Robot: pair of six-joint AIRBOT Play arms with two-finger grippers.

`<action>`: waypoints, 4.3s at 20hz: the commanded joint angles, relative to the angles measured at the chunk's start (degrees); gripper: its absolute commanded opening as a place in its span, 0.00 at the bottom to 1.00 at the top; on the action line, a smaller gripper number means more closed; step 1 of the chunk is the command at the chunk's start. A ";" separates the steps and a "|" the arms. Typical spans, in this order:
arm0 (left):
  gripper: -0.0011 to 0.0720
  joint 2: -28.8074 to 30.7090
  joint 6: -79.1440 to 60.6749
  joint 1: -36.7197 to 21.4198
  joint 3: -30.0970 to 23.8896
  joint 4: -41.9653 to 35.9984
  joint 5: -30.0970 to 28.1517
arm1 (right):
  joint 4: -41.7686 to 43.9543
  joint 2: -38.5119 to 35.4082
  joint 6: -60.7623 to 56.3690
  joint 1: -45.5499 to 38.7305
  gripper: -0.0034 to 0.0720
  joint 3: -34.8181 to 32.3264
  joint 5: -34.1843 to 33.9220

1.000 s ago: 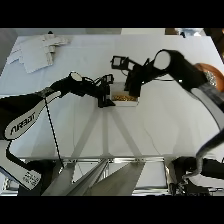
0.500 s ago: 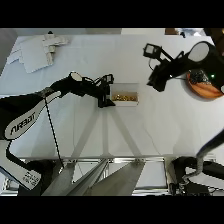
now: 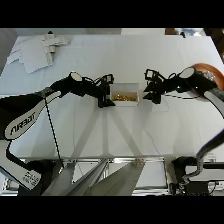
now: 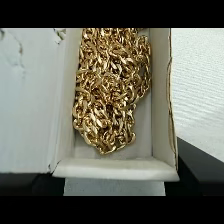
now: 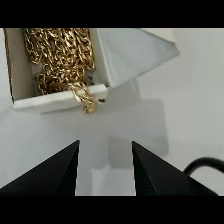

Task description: Fold the box and place the chain.

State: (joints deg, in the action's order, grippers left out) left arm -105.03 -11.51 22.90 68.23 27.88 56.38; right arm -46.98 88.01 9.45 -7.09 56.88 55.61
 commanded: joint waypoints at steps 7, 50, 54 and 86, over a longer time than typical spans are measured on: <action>0.48 -0.02 0.00 0.02 0.00 0.00 0.00 | 5.81 3.34 9.07 3.65 0.42 -0.59 -6.21; 0.48 -0.02 0.00 0.02 0.00 0.02 -0.02 | 2.49 -10.16 -34.95 9.81 0.52 16.06 -10.08; 0.48 -0.02 0.00 0.02 0.00 0.00 -0.02 | -2.25 -1.31 -40.79 9.84 0.52 17.88 -9.99; 0.48 -0.02 0.00 0.02 0.00 0.00 -0.02 | -7.56 1.84 -28.44 11.87 0.43 17.86 13.14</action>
State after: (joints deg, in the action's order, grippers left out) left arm -105.03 -11.49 22.90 68.23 27.88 56.38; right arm -50.04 89.89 -19.35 3.84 74.72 69.19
